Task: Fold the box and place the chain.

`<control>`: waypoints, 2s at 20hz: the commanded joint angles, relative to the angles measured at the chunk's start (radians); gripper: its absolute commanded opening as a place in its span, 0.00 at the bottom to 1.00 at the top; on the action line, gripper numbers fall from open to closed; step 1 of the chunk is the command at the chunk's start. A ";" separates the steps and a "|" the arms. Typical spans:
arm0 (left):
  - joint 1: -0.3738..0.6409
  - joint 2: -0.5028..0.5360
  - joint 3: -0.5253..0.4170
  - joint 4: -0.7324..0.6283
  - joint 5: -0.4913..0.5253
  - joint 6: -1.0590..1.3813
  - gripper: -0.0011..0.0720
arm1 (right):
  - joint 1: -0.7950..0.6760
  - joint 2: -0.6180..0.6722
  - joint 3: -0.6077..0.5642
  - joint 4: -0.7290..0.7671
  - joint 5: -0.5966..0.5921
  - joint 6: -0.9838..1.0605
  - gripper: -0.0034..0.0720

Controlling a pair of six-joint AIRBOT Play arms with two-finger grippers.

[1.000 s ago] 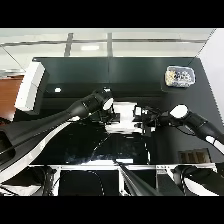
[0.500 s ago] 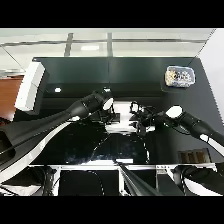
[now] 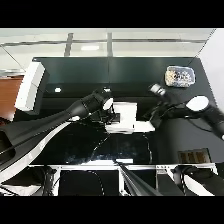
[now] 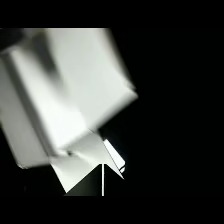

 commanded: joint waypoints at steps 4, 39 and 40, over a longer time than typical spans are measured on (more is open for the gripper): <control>0.000 0.000 0.001 0.000 -0.005 0.000 0.05 | -0.399 -0.004 -0.064 -0.093 0.042 0.745 0.07; 0.002 0.000 0.001 0.000 -0.006 0.001 0.05 | 0.297 -0.305 0.246 -0.210 0.114 1.038 0.52; 0.002 0.000 0.001 0.000 -0.006 0.001 0.05 | 0.322 -0.305 0.246 -0.243 0.100 1.084 0.52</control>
